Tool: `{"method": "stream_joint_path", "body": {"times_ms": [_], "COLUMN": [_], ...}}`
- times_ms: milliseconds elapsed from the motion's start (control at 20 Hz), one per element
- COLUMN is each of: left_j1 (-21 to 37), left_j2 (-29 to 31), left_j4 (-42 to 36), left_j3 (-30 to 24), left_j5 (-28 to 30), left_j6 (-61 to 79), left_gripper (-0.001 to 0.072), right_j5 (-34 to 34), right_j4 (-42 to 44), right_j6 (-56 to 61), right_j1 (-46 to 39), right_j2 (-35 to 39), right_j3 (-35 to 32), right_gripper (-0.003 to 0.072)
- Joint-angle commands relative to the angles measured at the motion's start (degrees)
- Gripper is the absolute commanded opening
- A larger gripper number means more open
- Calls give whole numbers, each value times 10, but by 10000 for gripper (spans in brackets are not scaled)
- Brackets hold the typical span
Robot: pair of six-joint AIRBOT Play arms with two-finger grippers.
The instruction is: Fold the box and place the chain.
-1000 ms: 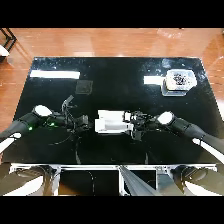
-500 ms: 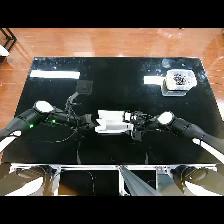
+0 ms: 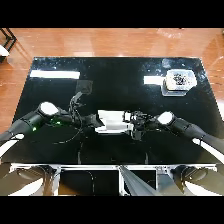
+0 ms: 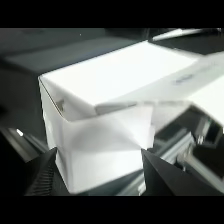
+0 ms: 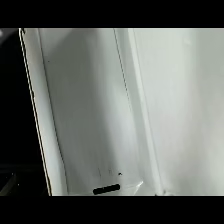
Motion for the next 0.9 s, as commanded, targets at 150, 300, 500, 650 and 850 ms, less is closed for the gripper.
{"method": "stream_joint_path", "body": {"times_ms": [150, 300, 500, 650, 850], "left_j1": [-72, -92, -106, -111, -126], "left_j2": [1, 1, 1, 1, 1], "left_j4": [11, 52, 78, 79, 136], "left_j3": [1, 1, 1, 1, 2], "left_j5": [113, 127, 144, 154, 171], "left_j6": [-80, -122, -155, -158, -213], "left_gripper": [618, 616, 615, 606, 604], "right_j5": [0, 0, 0, 0, 0], "right_j4": [0, 0, 0, 0, 0], "right_j6": [0, 0, 0, 0, 0], "right_j1": [0, 0, 0, 0, 0], "right_j2": [0, 0, 0, 0, 0], "right_j3": [0, 0, 0, 0, 0], "right_gripper": [307, 306, 307, 307, 306]}}
